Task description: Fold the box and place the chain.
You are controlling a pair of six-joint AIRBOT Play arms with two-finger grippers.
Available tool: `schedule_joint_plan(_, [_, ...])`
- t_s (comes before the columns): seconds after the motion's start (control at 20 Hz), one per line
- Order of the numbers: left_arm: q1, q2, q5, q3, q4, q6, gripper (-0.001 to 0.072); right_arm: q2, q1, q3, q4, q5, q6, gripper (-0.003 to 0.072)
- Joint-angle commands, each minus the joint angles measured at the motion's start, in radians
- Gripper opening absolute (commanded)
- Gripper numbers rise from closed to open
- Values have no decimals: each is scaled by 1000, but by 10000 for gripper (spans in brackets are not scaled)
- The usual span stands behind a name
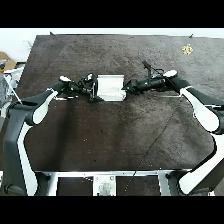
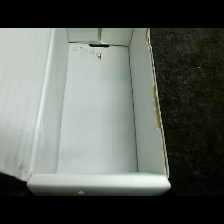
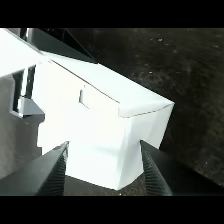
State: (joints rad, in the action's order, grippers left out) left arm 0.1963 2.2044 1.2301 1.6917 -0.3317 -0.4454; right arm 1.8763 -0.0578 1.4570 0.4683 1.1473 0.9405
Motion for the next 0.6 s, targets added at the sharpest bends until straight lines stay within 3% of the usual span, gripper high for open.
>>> schedule_joint_plan(0.0, [0,0,0,0,0,0,274,1,-52,92,181,-3,130,427])
schedule_joint_plan(0.15, [0,0,0,0,0,0,275,2,-94,141,313,-14,211,431])
schedule_joint_plan(0.2, [0,0,0,0,0,0,274,2,-108,150,352,-25,238,468])
schedule_joint_plan(0.55, [0,0,0,0,2,0,274,14,-198,197,612,-77,409,467])
